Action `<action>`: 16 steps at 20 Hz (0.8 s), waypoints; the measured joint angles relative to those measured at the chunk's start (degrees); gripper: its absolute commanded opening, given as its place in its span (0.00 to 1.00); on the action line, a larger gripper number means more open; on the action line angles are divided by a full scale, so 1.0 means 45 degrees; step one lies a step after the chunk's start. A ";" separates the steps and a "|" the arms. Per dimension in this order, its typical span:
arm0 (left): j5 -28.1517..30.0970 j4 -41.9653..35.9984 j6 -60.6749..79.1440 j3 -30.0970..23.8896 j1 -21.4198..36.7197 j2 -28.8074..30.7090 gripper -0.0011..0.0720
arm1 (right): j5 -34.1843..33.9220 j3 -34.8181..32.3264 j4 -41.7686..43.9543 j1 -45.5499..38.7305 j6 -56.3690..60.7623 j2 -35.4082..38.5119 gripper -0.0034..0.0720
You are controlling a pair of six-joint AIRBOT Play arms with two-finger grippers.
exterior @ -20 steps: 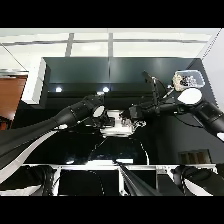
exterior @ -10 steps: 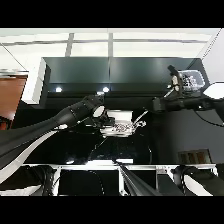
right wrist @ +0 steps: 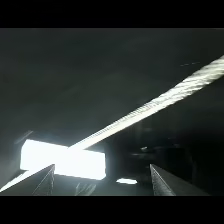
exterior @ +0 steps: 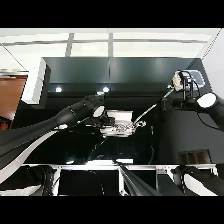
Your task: Fold the box and place the chain.
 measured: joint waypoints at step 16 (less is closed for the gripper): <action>0.0005 0.0000 0.0000 0.0000 0.0000 0.0000 0.05 | 0.1010 0.4682 -0.6989 0.1025 1.0734 -0.4974 0.80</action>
